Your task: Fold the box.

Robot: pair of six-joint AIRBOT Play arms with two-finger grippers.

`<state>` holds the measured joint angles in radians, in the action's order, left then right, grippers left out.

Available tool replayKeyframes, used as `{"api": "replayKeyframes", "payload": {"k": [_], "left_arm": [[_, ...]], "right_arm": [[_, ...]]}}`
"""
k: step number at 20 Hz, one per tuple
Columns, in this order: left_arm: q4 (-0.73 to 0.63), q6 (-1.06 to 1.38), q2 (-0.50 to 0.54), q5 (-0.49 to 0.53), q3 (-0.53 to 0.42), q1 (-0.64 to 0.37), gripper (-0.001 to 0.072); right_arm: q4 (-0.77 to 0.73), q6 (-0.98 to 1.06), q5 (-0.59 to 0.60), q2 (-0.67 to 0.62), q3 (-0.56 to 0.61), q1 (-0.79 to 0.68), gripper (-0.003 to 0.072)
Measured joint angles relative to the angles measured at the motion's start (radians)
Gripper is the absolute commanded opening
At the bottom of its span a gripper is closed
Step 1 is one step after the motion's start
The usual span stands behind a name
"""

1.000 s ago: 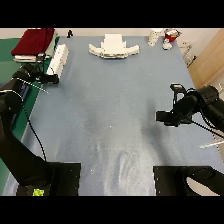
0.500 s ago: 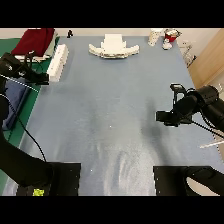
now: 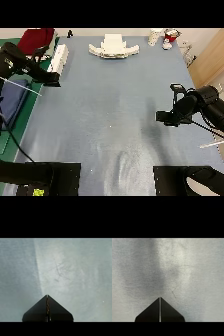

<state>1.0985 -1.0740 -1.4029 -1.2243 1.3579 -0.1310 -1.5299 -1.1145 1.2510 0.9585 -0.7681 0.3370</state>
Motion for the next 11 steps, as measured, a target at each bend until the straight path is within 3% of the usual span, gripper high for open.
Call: {"api": "replayKeyframes", "payload": {"k": [6,11], "left_arm": [[-0.002,-0.058,0.226,0.137,-0.349,0.272,0.0013],[-0.002,-0.087,0.256,0.206,-0.462,0.401,0.0013]], "right_arm": [[0.0,0.0,0.0,0.0,0.0,0.0,0.0018],[0.0,0.0,0.0,0.0,0.0,0.0,0.0018]]}}
